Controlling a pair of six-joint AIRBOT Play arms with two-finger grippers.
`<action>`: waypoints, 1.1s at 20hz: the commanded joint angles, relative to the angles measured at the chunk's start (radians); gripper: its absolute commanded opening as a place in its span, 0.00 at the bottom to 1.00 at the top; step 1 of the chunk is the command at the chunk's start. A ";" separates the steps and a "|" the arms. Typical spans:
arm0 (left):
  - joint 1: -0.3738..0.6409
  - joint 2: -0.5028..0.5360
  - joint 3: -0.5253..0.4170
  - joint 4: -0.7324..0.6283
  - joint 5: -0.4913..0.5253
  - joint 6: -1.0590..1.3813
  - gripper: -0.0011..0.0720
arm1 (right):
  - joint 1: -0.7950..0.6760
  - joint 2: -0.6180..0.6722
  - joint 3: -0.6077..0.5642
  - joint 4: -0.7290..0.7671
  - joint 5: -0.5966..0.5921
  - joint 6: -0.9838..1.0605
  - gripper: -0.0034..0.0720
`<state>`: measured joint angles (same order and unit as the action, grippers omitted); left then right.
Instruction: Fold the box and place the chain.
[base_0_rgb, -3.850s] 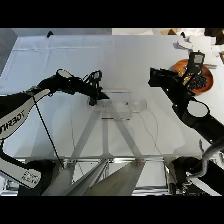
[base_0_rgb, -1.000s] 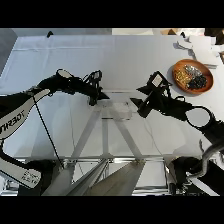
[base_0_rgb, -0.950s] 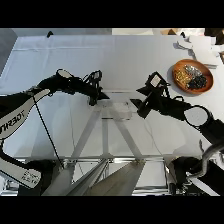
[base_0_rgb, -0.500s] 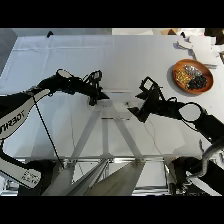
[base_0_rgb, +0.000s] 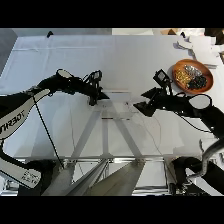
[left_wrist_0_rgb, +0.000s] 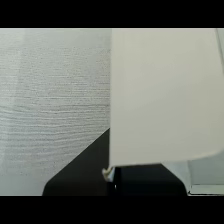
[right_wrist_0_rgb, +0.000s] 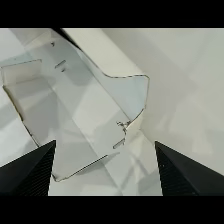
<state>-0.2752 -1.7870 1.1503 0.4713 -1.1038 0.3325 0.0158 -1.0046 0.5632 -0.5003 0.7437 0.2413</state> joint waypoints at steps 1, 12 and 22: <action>0.000 0.000 0.000 0.000 0.000 0.000 0.03 | -0.021 -0.043 -0.001 0.071 0.064 -0.320 0.98; 0.000 0.000 0.000 0.000 0.000 0.000 0.03 | -0.021 -0.200 -0.003 0.066 0.109 -0.775 0.98; 0.000 0.000 0.000 0.000 0.000 0.000 0.03 | -0.021 -0.199 -0.101 0.101 0.076 -1.037 0.98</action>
<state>-0.2752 -1.7870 1.1503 0.4713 -1.1038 0.3325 -0.0051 -1.2022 0.4870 -0.4473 0.8425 -0.7296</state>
